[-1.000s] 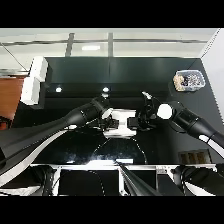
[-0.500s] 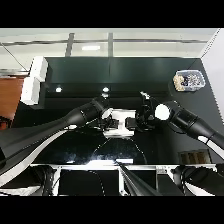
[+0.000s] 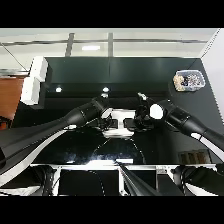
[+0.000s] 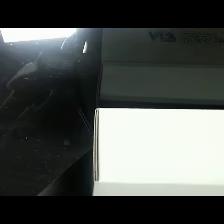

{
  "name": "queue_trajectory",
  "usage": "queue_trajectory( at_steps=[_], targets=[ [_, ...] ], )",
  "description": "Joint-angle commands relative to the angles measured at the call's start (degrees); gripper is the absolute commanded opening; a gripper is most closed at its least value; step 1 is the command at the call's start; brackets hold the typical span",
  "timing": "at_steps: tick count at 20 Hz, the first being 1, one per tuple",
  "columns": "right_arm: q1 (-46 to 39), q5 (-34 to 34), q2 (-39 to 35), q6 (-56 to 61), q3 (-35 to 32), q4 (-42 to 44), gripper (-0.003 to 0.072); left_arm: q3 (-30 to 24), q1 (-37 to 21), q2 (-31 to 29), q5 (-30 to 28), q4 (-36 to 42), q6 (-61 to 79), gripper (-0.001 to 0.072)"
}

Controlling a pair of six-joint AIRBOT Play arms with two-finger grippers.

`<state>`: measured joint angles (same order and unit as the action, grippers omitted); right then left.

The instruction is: Fold the box and place the chain.

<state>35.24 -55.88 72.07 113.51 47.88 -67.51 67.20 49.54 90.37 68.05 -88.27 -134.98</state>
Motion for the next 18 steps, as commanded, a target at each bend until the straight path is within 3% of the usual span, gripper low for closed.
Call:
queue_trajectory(
  at_steps=[1, 7, 18],
  targets=[
    [1.86, -1.14, 1.7, 5.01, 1.4, -5.29, 0.0265, 0.0, -0.02, 0.0, -0.09, 0.02, -0.07, 0.0031],
    [6.58, -4.76, 5.7, 12.44, 5.97, -13.79, 0.0265, 0.0, -0.02, 0.0, -0.04, 0.02, -0.07, 0.0031],
    [6.56, -5.2, 7.28, 15.76, 6.16, -14.6, 0.0265, 0.0, -0.02, 0.0, 0.0, 0.0, -0.07, 0.0031]
  ],
)
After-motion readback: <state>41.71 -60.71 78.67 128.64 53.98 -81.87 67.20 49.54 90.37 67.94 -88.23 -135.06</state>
